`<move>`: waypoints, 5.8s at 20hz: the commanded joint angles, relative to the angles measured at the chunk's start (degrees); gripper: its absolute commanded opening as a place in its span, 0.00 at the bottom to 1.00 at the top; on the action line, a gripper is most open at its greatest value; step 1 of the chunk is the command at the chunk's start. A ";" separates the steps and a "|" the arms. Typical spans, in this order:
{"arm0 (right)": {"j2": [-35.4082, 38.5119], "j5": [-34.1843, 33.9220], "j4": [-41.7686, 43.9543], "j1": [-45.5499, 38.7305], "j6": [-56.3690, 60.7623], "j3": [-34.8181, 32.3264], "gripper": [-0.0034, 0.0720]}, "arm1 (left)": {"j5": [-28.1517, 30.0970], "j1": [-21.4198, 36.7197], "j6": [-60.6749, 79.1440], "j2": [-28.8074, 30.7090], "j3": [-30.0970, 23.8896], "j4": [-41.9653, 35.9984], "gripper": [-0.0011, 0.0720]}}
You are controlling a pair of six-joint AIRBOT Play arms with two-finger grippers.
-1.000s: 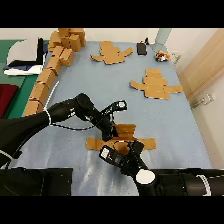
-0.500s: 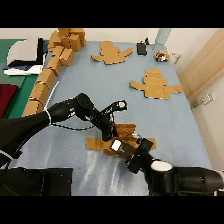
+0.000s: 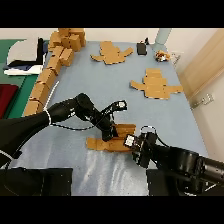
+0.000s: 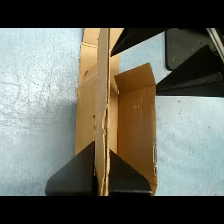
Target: Fold the box.
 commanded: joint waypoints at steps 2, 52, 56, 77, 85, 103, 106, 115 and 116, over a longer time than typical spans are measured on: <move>0.61 5.33 8.81 -8.85 -19.23 -0.37 1.00 | 0.02 0.02 0.00 -0.02 0.07 0.02 0.04; -17.90 5.51 49.46 -32.33 -75.80 1.05 0.59 | 0.02 0.02 0.00 -0.02 0.07 0.02 0.04; -17.90 5.49 47.95 -32.33 -75.78 1.05 0.76 | 0.02 0.02 0.00 -0.02 0.07 0.02 0.04; -17.92 6.03 47.58 -32.35 -73.70 1.05 0.69 | 0.02 0.02 0.00 -0.02 0.07 0.02 0.04; -17.92 5.95 47.65 -32.33 -73.70 1.05 0.69 | 0.02 0.02 0.00 -0.02 0.07 0.02 0.04; -17.92 6.38 50.40 -32.33 -73.68 1.11 0.93 | 0.07 0.00 0.00 -0.02 0.07 -1.07 0.04; -17.92 6.36 50.36 -32.33 -73.68 1.09 0.90 | 0.07 0.00 0.00 -0.02 0.07 -1.07 0.04; -19.56 6.29 50.27 -32.33 -73.70 1.09 0.72 | 0.02 0.00 0.00 -0.02 0.07 -1.05 0.03; -19.56 6.29 50.27 -32.33 -73.70 1.09 0.72 | 0.02 0.02 -0.02 -0.02 0.07 -1.05 0.04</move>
